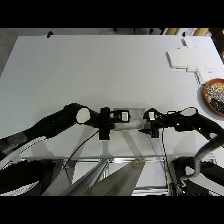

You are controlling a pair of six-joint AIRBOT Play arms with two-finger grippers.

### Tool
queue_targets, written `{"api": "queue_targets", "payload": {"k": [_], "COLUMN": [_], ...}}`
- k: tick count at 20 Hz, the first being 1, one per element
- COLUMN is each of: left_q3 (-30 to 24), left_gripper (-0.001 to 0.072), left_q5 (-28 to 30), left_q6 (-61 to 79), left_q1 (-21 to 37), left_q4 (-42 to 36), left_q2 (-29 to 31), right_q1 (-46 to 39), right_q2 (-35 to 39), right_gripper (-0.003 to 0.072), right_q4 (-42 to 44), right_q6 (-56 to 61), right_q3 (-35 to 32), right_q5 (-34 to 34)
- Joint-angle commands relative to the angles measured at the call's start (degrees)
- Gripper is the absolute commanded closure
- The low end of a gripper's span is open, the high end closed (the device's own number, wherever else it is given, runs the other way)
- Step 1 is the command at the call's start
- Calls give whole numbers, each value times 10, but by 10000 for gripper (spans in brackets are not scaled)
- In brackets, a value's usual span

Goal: Fold the box and place the chain.

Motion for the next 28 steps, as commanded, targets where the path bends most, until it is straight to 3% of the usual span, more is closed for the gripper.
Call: {"api": "queue_targets", "payload": {"k": [1, 4, 7, 11, 14, 21, 24, 28], "left_q3": [0, 0, -2, -49, -74, -74, -73, -63], "left_gripper": [701, 701, 705, 705, 701, 703, 704, 699], "left_q5": [-37, -71, -90, -39, -19, -10, -12, -23], "left_q6": [-190, -423, -572, -682, -692, -568, -532, -533], "left_q1": [11, 42, 84, 120, 137, 134, 122, 115], "left_q4": [109, 164, 166, 160, 124, -86, -134, -134], "left_q2": [62, 110, 125, 111, 79, -30, -30, -5], "right_q1": [0, 0, 0, 0, 0, 0, 0, 0], "right_q2": [0, 0, 0, 0, 0, 0, 0, 0], "right_gripper": [272, 272, 272, 272, 272, 272, 272, 272], "right_q4": [0, 0, 0, 0, 0, 0, 0, 0], "right_q6": [0, 0, 0, 0, 0, 0, 0, 0], "right_q3": [0, 0, 0, 0, 0, 0, 0, 0], "right_q5": [0, 0, 0, 0, 0, 0, 0, 0]}}
